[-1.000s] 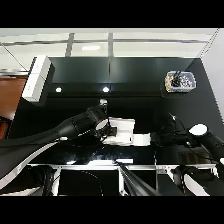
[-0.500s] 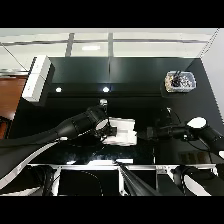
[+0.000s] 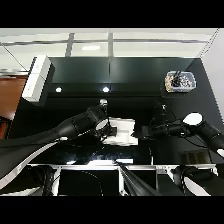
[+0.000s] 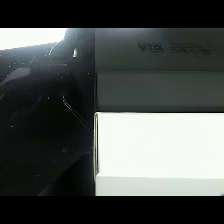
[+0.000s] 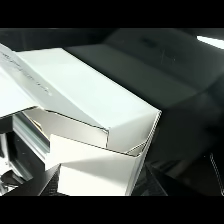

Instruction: Fold the box and place the chain.

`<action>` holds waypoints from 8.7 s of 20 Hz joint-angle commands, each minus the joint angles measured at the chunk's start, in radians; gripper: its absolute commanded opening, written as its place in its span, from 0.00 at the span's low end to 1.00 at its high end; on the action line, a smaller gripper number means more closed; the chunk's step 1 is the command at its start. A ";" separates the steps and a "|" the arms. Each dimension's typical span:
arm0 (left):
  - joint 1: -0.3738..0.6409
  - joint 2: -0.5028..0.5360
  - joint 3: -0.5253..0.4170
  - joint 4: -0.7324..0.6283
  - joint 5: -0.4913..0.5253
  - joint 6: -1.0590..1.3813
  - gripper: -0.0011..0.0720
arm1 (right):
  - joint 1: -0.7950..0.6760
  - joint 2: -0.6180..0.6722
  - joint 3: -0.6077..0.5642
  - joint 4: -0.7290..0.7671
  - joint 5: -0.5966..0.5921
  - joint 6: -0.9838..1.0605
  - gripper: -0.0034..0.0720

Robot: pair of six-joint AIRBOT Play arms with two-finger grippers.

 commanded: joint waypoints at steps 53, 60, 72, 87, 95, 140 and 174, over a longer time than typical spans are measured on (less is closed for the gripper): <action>0.002 0.000 0.000 0.005 0.005 0.000 0.05 | 0.571 -0.297 0.384 -0.842 -0.048 1.254 0.29; 0.002 0.000 0.000 0.004 0.007 0.000 0.05 | 0.571 -0.320 0.401 -0.844 -0.022 1.247 0.12; 0.002 0.000 0.000 0.004 0.008 0.000 0.05 | 0.571 -0.320 0.401 -0.850 -0.010 1.235 0.22; 0.002 0.000 0.000 0.004 0.005 0.000 0.05 | 0.570 -0.121 0.432 -0.897 0.045 1.083 0.52; 0.002 0.000 0.000 0.004 0.005 0.000 0.05 | 0.422 0.338 0.421 -1.686 0.381 1.075 0.52; 0.014 0.000 0.000 0.007 0.004 0.004 0.05 | -0.461 -0.795 1.366 -0.998 0.218 0.576 0.05; 0.014 0.000 0.000 0.004 0.001 0.003 0.05 | -0.061 0.239 1.085 -0.401 0.744 0.353 0.05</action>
